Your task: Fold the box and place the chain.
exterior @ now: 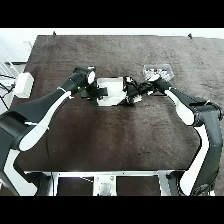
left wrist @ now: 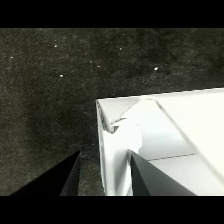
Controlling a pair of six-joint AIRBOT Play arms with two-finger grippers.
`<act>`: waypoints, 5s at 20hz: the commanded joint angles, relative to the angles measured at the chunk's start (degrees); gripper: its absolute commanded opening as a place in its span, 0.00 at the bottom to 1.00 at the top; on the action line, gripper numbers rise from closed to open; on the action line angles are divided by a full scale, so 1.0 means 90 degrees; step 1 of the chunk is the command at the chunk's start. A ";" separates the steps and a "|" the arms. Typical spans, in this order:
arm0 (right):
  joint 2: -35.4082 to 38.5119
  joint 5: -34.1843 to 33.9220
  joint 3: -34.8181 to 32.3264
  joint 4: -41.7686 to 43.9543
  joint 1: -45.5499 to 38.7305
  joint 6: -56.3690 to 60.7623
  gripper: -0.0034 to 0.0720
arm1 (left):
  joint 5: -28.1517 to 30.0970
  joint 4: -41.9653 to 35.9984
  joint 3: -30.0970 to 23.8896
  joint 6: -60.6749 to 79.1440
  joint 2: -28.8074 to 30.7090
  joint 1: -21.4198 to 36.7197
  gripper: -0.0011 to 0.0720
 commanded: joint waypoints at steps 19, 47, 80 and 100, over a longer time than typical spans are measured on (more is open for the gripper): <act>-0.0005 0.0000 -0.0002 0.0000 0.0005 0.0002 0.73 | -0.1122 0.0109 0.1081 0.0034 -0.0716 0.0002 0.52; -0.0005 0.0000 -0.0002 0.0000 0.0005 0.0002 0.73 | -0.1212 -0.0950 0.1083 0.0644 -0.0716 0.0272 0.17; -0.0005 0.0000 -0.0002 0.0002 0.0005 0.0002 0.73 | -0.0323 -0.1205 0.1350 0.5943 0.1943 0.0503 0.98; -0.0005 0.0002 -0.0005 0.0000 0.0005 0.0002 0.73 | 0.1268 -0.6370 -0.2846 1.2529 0.2977 0.2356 0.98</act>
